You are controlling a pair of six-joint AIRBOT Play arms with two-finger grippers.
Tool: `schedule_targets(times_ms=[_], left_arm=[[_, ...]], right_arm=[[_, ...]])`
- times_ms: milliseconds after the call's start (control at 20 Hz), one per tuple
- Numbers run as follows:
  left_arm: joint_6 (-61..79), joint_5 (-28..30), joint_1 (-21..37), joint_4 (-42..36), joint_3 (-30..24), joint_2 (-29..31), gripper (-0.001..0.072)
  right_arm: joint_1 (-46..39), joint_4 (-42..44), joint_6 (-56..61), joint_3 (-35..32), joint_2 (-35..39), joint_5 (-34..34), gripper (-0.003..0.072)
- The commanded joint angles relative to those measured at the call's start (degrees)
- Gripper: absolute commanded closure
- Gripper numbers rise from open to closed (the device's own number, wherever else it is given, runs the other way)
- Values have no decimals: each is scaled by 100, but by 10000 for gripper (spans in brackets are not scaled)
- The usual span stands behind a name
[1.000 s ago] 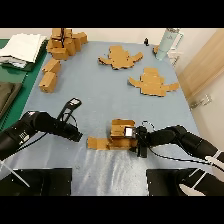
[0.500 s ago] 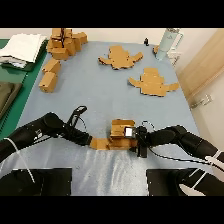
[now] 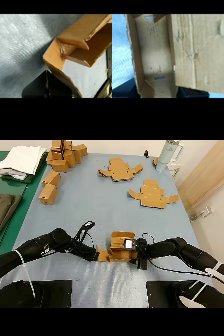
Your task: Fold the box.
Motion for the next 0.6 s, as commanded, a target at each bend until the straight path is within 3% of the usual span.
schedule_targets(times_ms=[0,150,200,250,300,550], left_arm=[[129,-101,-39,-184,166,0,696],[111,-295,-35,-179,402,-2,692],[107,-356,-35,-179,461,-2,659],[17,-363,-35,-177,505,-2,444],[-111,-358,-35,-166,540,-2,403],[-929,-428,-35,337,772,-4,419]], right_arm=[[2,2,2,-2,2,0,184],[2,2,2,-2,2,0,185],[2,0,2,-2,2,0,184],[2,2,2,-2,2,0,184],[2,2,4,-2,2,0,184],[2,2,2,-2,2,0,184]])
